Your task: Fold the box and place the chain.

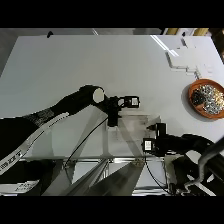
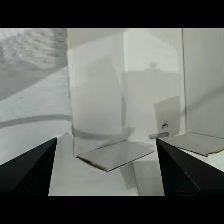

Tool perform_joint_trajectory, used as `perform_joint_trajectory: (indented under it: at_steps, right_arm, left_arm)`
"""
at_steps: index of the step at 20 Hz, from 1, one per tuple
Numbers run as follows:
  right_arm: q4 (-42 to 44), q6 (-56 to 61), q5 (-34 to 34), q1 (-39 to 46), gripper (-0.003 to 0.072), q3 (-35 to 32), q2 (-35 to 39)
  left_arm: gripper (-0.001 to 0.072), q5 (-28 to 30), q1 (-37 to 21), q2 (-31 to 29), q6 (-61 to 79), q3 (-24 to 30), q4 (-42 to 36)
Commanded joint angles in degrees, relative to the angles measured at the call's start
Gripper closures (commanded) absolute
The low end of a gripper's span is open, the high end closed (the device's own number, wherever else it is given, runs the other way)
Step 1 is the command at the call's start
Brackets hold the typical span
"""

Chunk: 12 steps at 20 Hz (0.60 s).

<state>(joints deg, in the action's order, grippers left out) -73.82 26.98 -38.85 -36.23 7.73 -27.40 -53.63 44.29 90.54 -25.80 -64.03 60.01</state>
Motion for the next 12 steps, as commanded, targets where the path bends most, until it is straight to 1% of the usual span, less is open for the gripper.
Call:
perform_joint_trajectory:
  at_steps: [1, 4, 7, 9, 12]
  right_arm:
    - [-1.86, 0.11, 4.46, -0.07, 0.0001, 0.26, -4.13]
    - [-1.49, 0.09, 1.46, 1.97, 0.0003, 4.13, -4.55]
    - [-0.52, -0.11, -0.92, 8.85, 0.0003, 7.3, -5.53]
    - [3.54, -2.58, -1.01, 11.54, 0.0003, 8.37, -6.29]
    - [8.94, -10.54, -1.2, 14.32, 0.0003, 9.22, -8.66]
  left_arm:
    - [0.0698, 0.02, 0.02, 0.04, 0.02, 0.02, 0.0]
    - [0.0698, 0.02, 0.02, 0.04, 0.02, 0.02, 0.0]
    - [0.0698, 0.02, 0.02, 0.04, 0.02, 0.02, 0.0]
    - [0.0698, 0.02, 0.02, 0.04, 0.02, 0.02, 0.0]
    - [0.0698, 0.02, 0.02, 0.04, 0.02, 0.02, 0.0]
